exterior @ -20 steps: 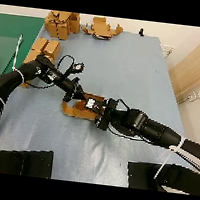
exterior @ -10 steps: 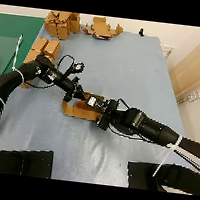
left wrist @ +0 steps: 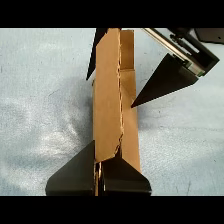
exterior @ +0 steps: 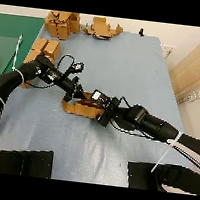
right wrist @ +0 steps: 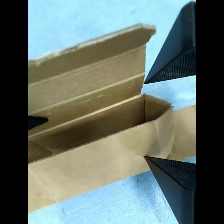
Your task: Fold the box.
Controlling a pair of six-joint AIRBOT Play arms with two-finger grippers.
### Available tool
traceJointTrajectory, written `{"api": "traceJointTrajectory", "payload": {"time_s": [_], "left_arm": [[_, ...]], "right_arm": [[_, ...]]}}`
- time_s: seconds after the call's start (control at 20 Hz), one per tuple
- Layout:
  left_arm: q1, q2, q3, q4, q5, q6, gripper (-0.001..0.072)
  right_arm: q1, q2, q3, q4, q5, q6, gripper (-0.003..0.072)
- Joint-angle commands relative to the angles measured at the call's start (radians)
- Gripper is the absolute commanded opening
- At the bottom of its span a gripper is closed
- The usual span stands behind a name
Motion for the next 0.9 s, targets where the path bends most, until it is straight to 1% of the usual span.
{"api": "traceJointTrajectory", "payload": {"time_s": [0.0, 0.1, 0.2, 0.3, 0.35, 0.45, 0.5, 0.6, 0.85], "left_arm": [[0.000, 0.000, 0.000, 0.001, -0.001, 0.000, 0.0017], [0.000, 0.000, 0.000, 0.001, -0.001, -0.001, 0.0017], [0.000, 0.000, 0.000, 0.001, -0.001, 0.000, 0.0018], [0.000, 0.000, 0.000, 0.001, 0.000, 0.000, 0.0018], [0.000, 0.000, 0.000, 0.001, 0.000, -0.001, 0.0018], [0.000, 0.000, 0.000, 0.000, 0.008, -0.001, 0.0018], [0.000, 0.000, 0.000, 0.000, 0.011, 0.000, 0.0018], [0.000, 0.000, 0.000, 0.000, 0.013, 0.000, 0.0018], [0.000, 0.000, 0.000, 0.000, 0.012, -0.001, 0.0018]], "right_arm": [[-0.005, -0.016, 0.001, 0.228, 0.018, -0.217, 0.0702], [-0.016, -0.033, 0.003, 0.320, 0.018, -0.326, 0.0701], [-0.044, -0.042, 0.003, 0.352, 0.018, -0.360, 0.0694], [-0.079, -0.045, 0.003, 0.432, -0.001, -0.434, 0.0694], [-0.095, -0.045, 0.005, 0.491, -0.029, -0.498, 0.0693], [-0.126, -0.057, 0.024, 0.636, -0.142, -0.655, 0.0693], [-0.139, -0.069, 0.037, 0.686, -0.198, -0.713, 0.0692], [-0.148, -0.092, 0.060, 0.703, -0.246, -0.789, 0.0660], [-0.148, -0.137, 0.104, 0.703, -0.245, -0.827, 0.0661]]}}
